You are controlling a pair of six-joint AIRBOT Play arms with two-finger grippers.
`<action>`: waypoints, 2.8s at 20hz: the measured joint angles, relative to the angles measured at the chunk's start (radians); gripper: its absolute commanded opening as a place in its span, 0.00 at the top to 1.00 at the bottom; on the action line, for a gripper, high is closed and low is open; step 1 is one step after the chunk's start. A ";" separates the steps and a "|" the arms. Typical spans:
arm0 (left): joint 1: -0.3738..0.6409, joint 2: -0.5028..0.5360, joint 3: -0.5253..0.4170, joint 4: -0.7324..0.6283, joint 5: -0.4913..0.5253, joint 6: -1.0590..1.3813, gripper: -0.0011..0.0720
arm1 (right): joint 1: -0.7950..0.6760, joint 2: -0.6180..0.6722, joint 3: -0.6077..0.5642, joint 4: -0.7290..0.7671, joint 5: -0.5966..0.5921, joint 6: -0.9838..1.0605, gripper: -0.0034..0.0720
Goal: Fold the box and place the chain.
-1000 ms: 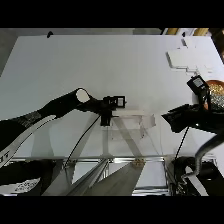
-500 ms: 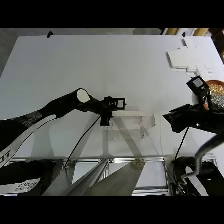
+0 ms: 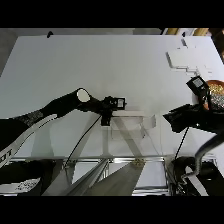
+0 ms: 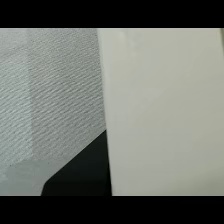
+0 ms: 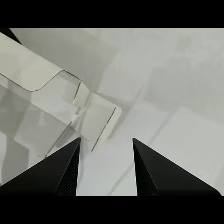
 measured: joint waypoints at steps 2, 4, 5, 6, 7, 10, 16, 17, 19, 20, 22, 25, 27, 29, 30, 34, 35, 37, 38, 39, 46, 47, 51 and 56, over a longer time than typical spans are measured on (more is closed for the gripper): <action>0.000 0.000 0.000 0.001 0.000 0.000 0.97 | 0.000 0.000 0.000 0.000 0.000 -0.003 0.48; 0.000 0.000 0.000 0.002 0.000 0.000 0.98 | 0.000 0.000 0.000 0.000 0.000 -0.014 0.48; 0.000 0.000 0.000 0.003 0.000 0.000 0.98 | 0.000 0.000 0.000 0.000 0.001 -0.016 0.48; 0.000 0.000 0.000 0.003 0.000 -0.002 0.98 | 0.000 0.000 0.000 0.000 0.001 -0.019 0.48; 0.000 0.000 0.000 0.003 0.000 -0.002 0.98 | 0.000 0.000 0.000 0.000 0.002 -0.021 0.48; 0.000 0.000 0.000 0.004 0.000 -0.003 0.98 | 0.000 0.000 0.000 0.000 0.003 -0.025 0.48; 0.000 0.000 0.000 0.004 0.002 -0.004 0.97 | 0.000 0.000 0.000 0.000 0.006 -0.030 0.48; 0.000 0.000 0.000 0.004 0.002 -0.005 0.97 | 0.000 0.000 0.000 0.000 0.010 -0.037 0.48; 0.000 0.000 0.000 0.004 0.002 -0.006 0.97 | 0.000 0.000 0.000 0.000 0.026 -0.057 0.48; 0.000 0.000 0.000 0.004 0.003 -0.006 0.97 | 0.000 0.000 0.000 0.000 0.034 -0.070 0.48; 0.000 0.000 0.000 0.004 0.003 -0.006 0.97 | 0.000 0.000 0.000 0.006 0.051 -0.105 0.48; 0.000 0.000 0.000 0.003 0.005 -0.007 0.97 | 0.000 -0.008 -0.002 0.056 0.063 -0.212 0.49; 0.000 0.000 0.000 0.003 0.005 -0.007 0.97 | 0.002 -0.029 -0.013 0.127 0.067 -0.328 0.67; 0.000 0.000 0.000 0.003 0.005 -0.007 0.97 | 0.023 -0.067 -0.031 0.200 0.070 -0.471 0.72; 0.000 0.000 0.000 0.003 0.005 -0.007 0.97 | 0.043 -0.091 -0.039 0.220 0.070 -0.532 0.73; 0.000 0.000 0.000 0.003 0.005 -0.007 0.97 | 0.166 -0.218 -0.053 0.215 0.070 -0.681 0.94; 0.000 0.000 0.000 0.003 0.005 -0.007 0.97 | 0.201 -0.251 -0.055 0.194 0.069 -0.699 0.94; 0.000 0.000 0.000 0.003 0.005 -0.007 0.97 | 0.256 -0.294 -0.057 0.162 0.064 -0.721 0.94; 0.000 0.000 0.000 0.003 0.005 -0.007 0.97 | 0.274 -0.306 -0.057 0.148 0.052 -0.726 0.94; 0.000 0.000 0.000 0.003 0.005 -0.007 0.97 | 0.292 -0.316 -0.058 0.137 0.038 -0.732 0.93; 0.000 0.000 0.000 0.003 0.005 -0.008 0.97 | 0.375 -0.243 -0.164 0.015 -0.177 -0.747 0.17; 0.000 0.000 0.000 0.003 0.005 -0.008 0.97 | 0.390 -0.218 -0.197 0.006 -0.219 -0.749 0.17; 0.000 0.000 0.000 0.003 0.005 -0.008 0.97 | 0.489 -0.148 -0.329 -0.015 -0.365 -0.773 0.16; 0.000 0.000 0.000 0.003 0.005 -0.007 0.97 | 0.580 -0.140 -0.410 -0.019 -0.540 -0.781 0.16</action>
